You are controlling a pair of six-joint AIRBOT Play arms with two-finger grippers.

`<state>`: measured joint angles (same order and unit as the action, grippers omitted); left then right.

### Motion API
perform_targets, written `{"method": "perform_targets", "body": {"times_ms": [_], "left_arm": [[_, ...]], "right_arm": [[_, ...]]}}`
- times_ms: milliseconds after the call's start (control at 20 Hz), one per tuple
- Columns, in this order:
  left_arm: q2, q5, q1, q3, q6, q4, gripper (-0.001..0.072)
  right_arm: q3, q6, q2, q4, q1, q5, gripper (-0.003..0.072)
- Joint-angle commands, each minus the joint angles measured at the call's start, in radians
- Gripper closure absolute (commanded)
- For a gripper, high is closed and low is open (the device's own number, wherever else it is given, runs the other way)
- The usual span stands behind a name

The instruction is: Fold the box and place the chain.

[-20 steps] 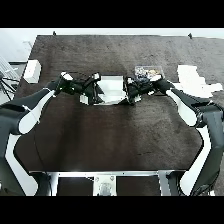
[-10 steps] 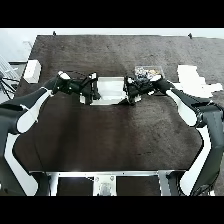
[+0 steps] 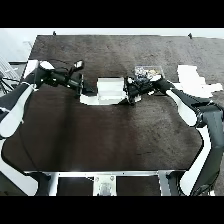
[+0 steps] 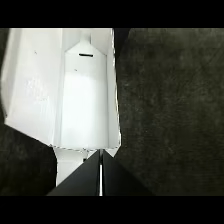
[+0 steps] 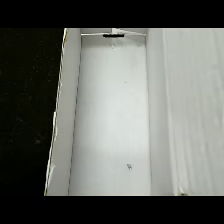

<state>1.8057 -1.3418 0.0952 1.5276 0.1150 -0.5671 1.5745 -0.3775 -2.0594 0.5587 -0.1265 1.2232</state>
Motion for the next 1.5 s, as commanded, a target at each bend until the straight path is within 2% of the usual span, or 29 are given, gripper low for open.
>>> {"method": "perform_targets", "body": {"times_ms": [0, 150, 300, 450, 650, 800, 950, 1050, 1200, 1450], "left_arm": [[-0.071, -0.031, -0.050, -0.033, -0.131, -0.013, 0.0695], [-0.127, 0.154, -0.102, -0.156, -0.370, -0.003, 0.0694], [-0.177, 0.280, -0.128, -0.267, -0.572, 0.000, 0.0694], [-0.196, 0.302, -0.134, -0.332, -0.744, -0.004, 0.0693], [-0.195, 0.333, -0.134, -0.362, -0.795, -0.027, 0.0691], [-0.194, 0.435, -0.142, -0.420, -0.797, -0.026, 0.0691], [-0.194, 0.424, -0.189, -0.479, -0.787, 0.036, 0.0691], [-0.193, 0.406, -0.198, -0.480, -0.775, 0.058, 0.0691], [-0.175, 0.406, -0.169, -0.481, -0.796, 0.071, 0.0690], [-0.107, 0.402, -0.096, -0.475, -0.761, 0.193, 0.0690]], "right_arm": [[0.000, 0.000, 0.000, 0.000, -0.001, 0.001, 0.0105], [0.000, 0.000, 0.000, 0.000, -0.001, 0.000, 0.0105], [0.000, 0.000, 0.000, 0.000, -0.001, 0.000, 0.0104], [0.000, 0.000, 0.000, 0.000, -0.001, 0.000, 0.0105], [0.000, 0.000, 0.000, 0.000, -0.001, 0.001, 0.0105], [0.000, 0.000, 0.000, 0.000, -0.001, 0.000, 0.0105], [0.000, 0.000, 0.000, 0.000, -0.001, 0.000, 0.0105], [0.000, 0.000, 0.000, 0.000, -0.001, 0.001, 0.0105], [0.000, 0.000, 0.000, 0.000, -0.001, 0.001, 0.0105], [0.000, 0.000, 0.000, 0.000, -0.001, 0.001, 0.0105]]}}
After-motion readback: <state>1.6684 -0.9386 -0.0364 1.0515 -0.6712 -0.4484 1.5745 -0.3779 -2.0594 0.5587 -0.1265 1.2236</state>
